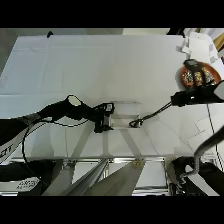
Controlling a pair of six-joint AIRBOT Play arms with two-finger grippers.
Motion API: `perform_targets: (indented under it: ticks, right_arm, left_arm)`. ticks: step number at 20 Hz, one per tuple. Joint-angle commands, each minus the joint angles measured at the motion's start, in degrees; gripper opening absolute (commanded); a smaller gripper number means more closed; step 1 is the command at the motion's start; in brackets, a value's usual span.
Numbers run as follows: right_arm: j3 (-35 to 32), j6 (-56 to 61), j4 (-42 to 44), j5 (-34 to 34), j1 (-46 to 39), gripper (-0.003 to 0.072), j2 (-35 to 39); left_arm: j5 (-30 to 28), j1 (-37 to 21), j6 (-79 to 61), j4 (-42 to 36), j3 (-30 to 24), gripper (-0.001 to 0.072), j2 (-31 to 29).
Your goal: Fold the box and place the chain.
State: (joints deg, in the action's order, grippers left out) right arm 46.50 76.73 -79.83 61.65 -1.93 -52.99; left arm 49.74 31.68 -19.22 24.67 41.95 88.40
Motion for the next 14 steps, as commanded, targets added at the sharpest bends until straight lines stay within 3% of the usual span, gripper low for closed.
perform_targets:
  ticks: [1,7,14]
  right_arm:
    - [0.0,1.3,-1.5,-4.1,-6.5,0.0292,-3.0]
    - [0.0,1.3,-1.4,-6.9,-6.7,0.0288,-16.2]
    - [0.0,1.5,-1.4,-9.7,-6.7,0.028,-23.4]
  left_arm:
    - [0.0,0.0,0.0,0.0,0.0,0.0315,0.0]
    - [0.0,0.0,0.0,0.0,0.0,0.0315,0.0]
    - [0.0,0.0,0.0,0.0,0.0,0.0315,0.0]
